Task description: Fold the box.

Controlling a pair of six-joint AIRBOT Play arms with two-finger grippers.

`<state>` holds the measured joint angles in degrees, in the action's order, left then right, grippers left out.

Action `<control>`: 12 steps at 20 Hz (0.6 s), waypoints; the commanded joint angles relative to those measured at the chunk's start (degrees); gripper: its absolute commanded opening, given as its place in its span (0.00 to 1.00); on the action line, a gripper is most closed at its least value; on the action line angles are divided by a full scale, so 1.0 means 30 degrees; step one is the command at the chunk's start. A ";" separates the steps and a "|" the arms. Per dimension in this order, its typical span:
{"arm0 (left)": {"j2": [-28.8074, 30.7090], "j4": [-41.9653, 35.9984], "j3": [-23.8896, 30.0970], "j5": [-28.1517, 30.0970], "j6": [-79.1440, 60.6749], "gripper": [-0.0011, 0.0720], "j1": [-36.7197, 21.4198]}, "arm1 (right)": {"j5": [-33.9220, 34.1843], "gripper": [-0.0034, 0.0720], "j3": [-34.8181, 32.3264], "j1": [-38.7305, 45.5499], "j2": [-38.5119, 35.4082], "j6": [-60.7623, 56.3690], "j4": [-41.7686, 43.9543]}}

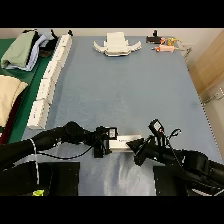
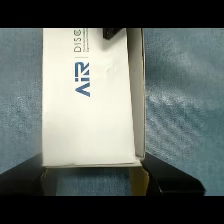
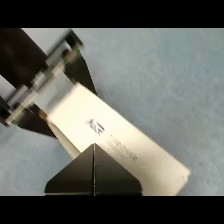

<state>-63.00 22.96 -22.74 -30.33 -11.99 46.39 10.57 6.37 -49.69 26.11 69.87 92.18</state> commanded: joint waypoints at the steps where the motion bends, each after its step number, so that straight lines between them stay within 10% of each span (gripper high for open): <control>1: 0.0007 0.0058 -0.0015 0.0066 -0.0051 0.73 -0.0015 | -0.0262 0.05 0.0291 0.0044 -0.0670 0.0015 -0.1064; 5: 0.0007 0.0058 -0.0015 0.0066 -0.0051 0.73 -0.0015 | 0.1355 0.05 0.0692 0.0058 -0.0663 0.0015 -0.2244; 12: 0.0007 0.0058 -0.0022 0.0066 -0.0051 0.73 -0.0015 | 1.2772 0.05 0.7176 0.2426 0.2732 -0.0809 -0.6812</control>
<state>-63.00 23.11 -22.74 -30.15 -12.16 46.37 33.01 19.64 -45.91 29.58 68.73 76.60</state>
